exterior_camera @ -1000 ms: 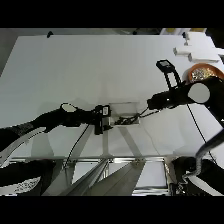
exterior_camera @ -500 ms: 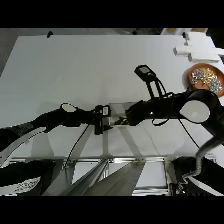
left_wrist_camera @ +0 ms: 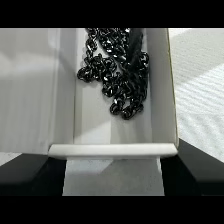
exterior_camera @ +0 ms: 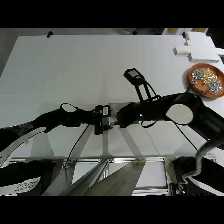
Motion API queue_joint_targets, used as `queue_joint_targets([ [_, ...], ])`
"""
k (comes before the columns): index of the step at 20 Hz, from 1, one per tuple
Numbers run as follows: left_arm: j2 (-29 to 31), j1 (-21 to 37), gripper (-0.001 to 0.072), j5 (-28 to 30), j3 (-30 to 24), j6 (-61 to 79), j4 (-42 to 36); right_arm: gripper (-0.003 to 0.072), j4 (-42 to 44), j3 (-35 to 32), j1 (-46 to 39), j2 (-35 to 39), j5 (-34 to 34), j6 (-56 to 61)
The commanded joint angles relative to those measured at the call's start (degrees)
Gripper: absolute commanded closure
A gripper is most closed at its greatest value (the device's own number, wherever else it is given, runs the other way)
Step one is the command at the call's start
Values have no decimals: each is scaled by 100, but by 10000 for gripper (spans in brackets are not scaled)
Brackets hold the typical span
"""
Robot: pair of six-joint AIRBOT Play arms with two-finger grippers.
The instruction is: Fold the box and place the chain.
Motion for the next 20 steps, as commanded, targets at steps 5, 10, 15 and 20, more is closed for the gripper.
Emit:
queue_joint_targets([
  [5, 4, 2, 621, -2, 0, 0, 2, 412, -162, 485, -511, -317, 393, -420],
  [10, 4, 2, 621, 2, 0, 0, 2, 671, -678, 997, -1945, -341, 424, -417],
  [15, 4, 2, 621, 0, 0, 0, 2, 667, -1668, 990, -2907, -957, 1001, -28],
  [20, 4, 2, 621, 2, 0, 0, 2, 290, -2002, 669, -3174, -1670, 1082, 87],
])
